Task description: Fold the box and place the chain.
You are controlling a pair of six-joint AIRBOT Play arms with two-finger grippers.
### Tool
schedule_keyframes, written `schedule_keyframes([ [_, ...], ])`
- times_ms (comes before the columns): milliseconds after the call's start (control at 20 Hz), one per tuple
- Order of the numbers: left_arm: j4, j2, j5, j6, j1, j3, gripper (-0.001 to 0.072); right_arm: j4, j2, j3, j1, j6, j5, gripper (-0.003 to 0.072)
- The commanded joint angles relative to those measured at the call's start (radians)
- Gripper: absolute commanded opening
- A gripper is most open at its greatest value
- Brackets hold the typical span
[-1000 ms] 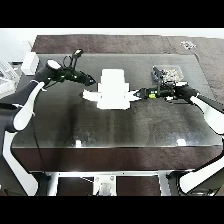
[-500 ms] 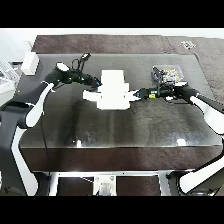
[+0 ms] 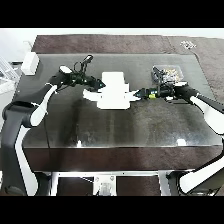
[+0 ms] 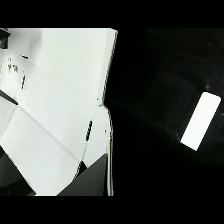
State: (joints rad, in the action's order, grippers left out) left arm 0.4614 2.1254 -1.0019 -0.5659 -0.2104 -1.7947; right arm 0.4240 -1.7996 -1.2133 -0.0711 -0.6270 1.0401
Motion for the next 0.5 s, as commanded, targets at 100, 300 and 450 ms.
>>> schedule_keyframes([
  [100,-0.024,0.021,-0.021,0.024,0.001,-0.002,0.0543,-0.003,0.0,-0.001,0.001,0.0,0.0,0.0005],
  [300,-0.021,0.015,-0.059,0.023,0.026,-0.039,0.0543,0.001,0.0,-0.001,-0.001,0.003,0.0,0.0005],
  [450,0.008,0.008,-0.084,-0.031,0.05,-0.1,0.0544,0.001,0.0,-0.001,-0.001,0.003,0.0,0.0005],
])
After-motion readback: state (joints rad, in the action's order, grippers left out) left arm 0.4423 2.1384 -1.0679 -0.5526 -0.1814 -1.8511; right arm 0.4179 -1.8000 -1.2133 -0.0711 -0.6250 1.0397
